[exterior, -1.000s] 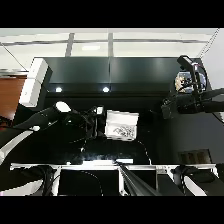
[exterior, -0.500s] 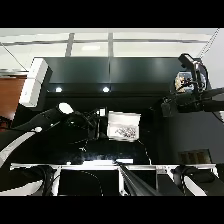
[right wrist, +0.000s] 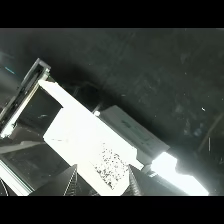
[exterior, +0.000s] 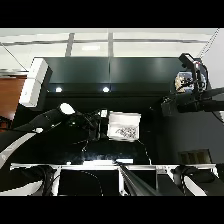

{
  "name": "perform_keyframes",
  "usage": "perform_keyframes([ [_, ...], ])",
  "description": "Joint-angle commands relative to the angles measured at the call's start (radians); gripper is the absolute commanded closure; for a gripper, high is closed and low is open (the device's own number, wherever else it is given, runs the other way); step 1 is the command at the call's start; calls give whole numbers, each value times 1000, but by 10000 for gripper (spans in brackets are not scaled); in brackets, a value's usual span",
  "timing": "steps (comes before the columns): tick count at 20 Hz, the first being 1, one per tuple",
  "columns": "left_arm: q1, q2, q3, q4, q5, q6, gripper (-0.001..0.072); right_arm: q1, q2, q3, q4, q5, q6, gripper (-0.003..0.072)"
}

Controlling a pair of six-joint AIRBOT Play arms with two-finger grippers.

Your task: Fold the box and place the chain.

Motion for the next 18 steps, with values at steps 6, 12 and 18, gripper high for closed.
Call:
perform_keyframes([
  [6,-3,0,0,2,11,-8,230,1,-6,-212,-5,-232,7,300],
  [12,-3,0,0,3,10,-8,229,13,-164,-201,129,-417,-36,-31],
  [18,-3,0,0,3,10,-8,229,127,-297,-162,134,-342,-373,-31],
])
